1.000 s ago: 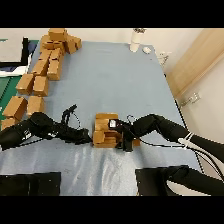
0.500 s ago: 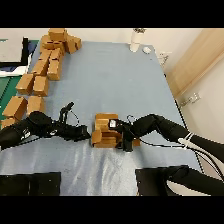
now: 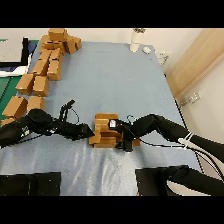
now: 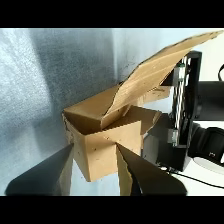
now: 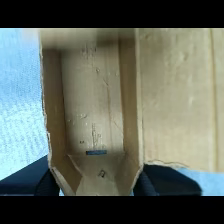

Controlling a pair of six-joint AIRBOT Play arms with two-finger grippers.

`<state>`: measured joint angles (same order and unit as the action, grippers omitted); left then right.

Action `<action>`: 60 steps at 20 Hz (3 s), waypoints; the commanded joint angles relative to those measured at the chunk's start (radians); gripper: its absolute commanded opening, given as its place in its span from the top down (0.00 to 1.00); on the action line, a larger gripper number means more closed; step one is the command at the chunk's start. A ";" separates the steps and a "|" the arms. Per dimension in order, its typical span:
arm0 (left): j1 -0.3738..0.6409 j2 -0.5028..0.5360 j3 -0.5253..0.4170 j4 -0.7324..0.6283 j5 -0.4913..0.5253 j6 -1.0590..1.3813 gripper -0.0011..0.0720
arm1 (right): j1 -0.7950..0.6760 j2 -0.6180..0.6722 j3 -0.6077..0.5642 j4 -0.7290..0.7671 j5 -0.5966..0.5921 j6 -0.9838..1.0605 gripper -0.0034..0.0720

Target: Fold the box.

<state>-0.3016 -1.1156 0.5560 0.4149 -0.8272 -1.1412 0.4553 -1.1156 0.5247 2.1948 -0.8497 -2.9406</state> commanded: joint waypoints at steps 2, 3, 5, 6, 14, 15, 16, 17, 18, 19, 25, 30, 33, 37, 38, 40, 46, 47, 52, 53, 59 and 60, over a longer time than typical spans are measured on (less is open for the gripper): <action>0.000 -0.001 0.008 0.012 -0.018 0.000 0.44 | 0.000 0.000 0.000 0.000 0.000 0.000 0.19; -0.001 -0.003 0.008 0.012 -0.019 0.000 0.43 | 0.000 0.000 0.000 0.000 0.000 0.000 0.19; -0.007 -0.013 0.008 0.003 -0.021 0.000 0.43 | 0.000 -0.001 0.000 0.000 0.000 0.000 0.19; -0.011 -0.016 0.008 0.003 -0.018 0.000 0.43 | 0.000 0.000 0.000 0.000 0.000 0.000 0.19; -0.021 -0.025 0.009 -0.011 0.018 -0.003 0.42 | 0.000 0.000 0.000 0.000 0.000 0.000 0.19; -0.029 -0.025 0.015 0.002 0.019 -0.026 0.42 | 0.000 -0.001 0.000 0.000 0.000 0.000 0.19; -0.045 -0.025 0.025 0.027 0.031 -0.064 0.42 | 0.000 -0.001 0.000 0.000 0.000 0.000 0.19; -0.070 -0.026 0.039 0.077 0.052 -0.115 0.42 | 0.000 0.000 0.000 0.000 0.000 0.000 0.19; -0.100 -0.025 0.052 0.138 0.074 -0.179 0.42 | 0.000 0.000 0.000 0.000 0.000 0.000 0.19; -0.137 -0.026 0.069 0.225 0.088 -0.267 0.42 | 0.000 0.000 0.000 0.000 0.000 0.000 0.19; -0.282 -0.026 0.160 0.600 0.095 -0.693 0.42 | 0.000 -0.001 0.000 0.000 0.000 0.000 0.19; -0.353 -0.026 0.180 0.734 0.094 -0.877 0.42 | 0.000 -0.001 0.000 0.000 0.000 0.000 0.19; -0.378 -0.036 0.190 0.739 0.095 -0.935 0.42 | 0.000 0.000 0.000 0.000 0.000 0.000 0.19; -0.438 -0.101 0.269 0.854 0.053 -1.079 0.42 | 0.000 0.000 0.000 0.000 0.000 0.000 0.19; -0.456 -0.124 0.298 0.895 0.022 -1.114 0.42 | 0.000 -0.001 0.000 0.000 0.000 0.000 0.19; -0.493 -0.169 0.360 0.956 -0.019 -1.165 0.42 | 0.000 0.000 0.000 0.000 0.000 0.000 0.19; -0.552 -0.272 0.476 1.030 -0.163 -1.236 0.42 | 0.000 0.000 0.000 0.000 0.000 0.000 0.19; -0.559 -0.279 0.482 1.035 -0.164 -1.242 0.42 | 0.000 0.000 0.000 0.000 0.000 0.000 0.19; -0.570 -0.304 0.486 1.046 -0.178 -1.260 0.42 | 0.000 0.000 0.000 0.000 0.000 0.000 0.19; -0.570 -0.307 0.486 1.045 -0.177 -1.261 0.42 | 0.000 0.000 0.000 0.000 0.000 0.000 0.19; -0.573 -0.312 0.486 1.057 -0.178 -1.284 0.42 | 0.000 0.000 0.000 0.000 0.000 0.000 0.19; -0.576 -0.314 0.488 1.062 -0.179 -1.284 0.42 | 0.000 0.000 0.000 0.000 0.000 0.000 0.19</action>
<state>-0.8738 -1.4261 1.0412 1.4651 -1.0027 -2.4142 0.4553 -1.1156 0.5247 2.1948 -0.8497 -2.9406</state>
